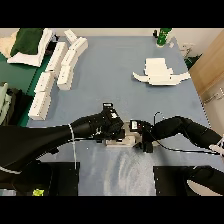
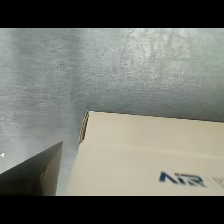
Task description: Fold the box.
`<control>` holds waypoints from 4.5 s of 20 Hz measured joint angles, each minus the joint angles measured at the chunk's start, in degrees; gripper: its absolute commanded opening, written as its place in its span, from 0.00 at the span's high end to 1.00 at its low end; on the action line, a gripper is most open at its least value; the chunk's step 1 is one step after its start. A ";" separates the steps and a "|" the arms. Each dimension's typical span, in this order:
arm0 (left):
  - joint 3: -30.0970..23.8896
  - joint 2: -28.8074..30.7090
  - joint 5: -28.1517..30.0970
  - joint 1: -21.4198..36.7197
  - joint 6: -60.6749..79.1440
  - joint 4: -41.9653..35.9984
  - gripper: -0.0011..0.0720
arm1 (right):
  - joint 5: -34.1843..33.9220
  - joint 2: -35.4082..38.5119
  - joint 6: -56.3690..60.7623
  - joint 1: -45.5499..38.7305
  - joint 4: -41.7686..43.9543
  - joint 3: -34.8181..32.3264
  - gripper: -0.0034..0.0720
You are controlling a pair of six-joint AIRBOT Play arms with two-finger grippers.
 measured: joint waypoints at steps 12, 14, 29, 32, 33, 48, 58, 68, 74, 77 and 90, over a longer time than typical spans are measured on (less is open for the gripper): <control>0.57 17.81 -15.96 0.17 5.73 7.08 0.96 | 0.00 0.00 -0.13 0.00 -0.07 0.00 0.28; 0.57 18.64 -16.94 0.50 10.05 8.09 0.96 | 0.02 0.00 -0.11 0.00 -0.07 0.00 0.28; -32.98 37.27 13.53 34.34 128.61 -38.23 0.04 | 0.00 0.00 -0.13 0.00 -0.11 0.00 0.28; -35.71 33.92 19.91 32.59 144.65 -46.27 0.04 | 0.00 0.00 -0.13 0.00 -0.11 0.00 0.28; -36.15 32.30 21.44 31.82 148.17 -48.39 0.04 | 0.00 0.00 -0.13 0.00 -0.11 0.00 0.28; -35.87 18.93 26.77 28.09 167.95 -65.64 0.04 | 0.00 0.00 -0.13 0.00 -0.09 0.00 0.28; -34.77 16.15 28.96 25.57 168.10 -66.25 0.33 | -0.02 0.00 -0.13 0.00 -0.09 0.00 0.28; -34.71 16.00 29.14 25.44 167.91 -66.27 0.33 | -0.02 0.00 -0.13 0.00 -0.09 0.00 0.28; -34.71 16.00 29.24 25.44 167.91 -66.31 0.33 | -0.02 0.00 -0.13 0.00 -0.09 0.00 0.28; -34.71 16.00 29.24 25.44 167.91 -66.31 0.33 | -0.02 0.00 -0.13 0.00 -0.09 0.00 0.28; -34.71 16.00 29.20 25.44 167.88 -66.34 0.33 | -0.76 0.09 0.76 0.00 0.11 0.02 0.00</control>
